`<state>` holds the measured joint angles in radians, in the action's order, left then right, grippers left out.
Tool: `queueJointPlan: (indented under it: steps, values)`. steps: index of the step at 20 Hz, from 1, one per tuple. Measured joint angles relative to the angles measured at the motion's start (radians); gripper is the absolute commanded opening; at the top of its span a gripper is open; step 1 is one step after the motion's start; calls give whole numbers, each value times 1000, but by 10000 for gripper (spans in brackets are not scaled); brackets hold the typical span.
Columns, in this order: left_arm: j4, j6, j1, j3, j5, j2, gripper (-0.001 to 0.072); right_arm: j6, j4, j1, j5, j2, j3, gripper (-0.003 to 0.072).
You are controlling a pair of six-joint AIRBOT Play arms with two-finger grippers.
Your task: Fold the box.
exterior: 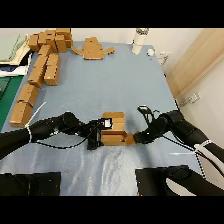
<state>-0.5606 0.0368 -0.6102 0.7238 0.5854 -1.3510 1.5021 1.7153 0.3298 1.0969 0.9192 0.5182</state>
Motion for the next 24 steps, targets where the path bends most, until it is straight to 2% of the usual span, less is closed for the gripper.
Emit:
queueJointPlan:
  steps: [5,10,24]
  values:
    - [-2,1,0,0,1,0,438,17,96,55,-38,6,-6,4]
    - [-2,0,1,0,3,1,438,23,123,72,-42,-28,9,4]
    - [1,0,0,0,0,0,438,-37,48,75,8,-116,20,4]
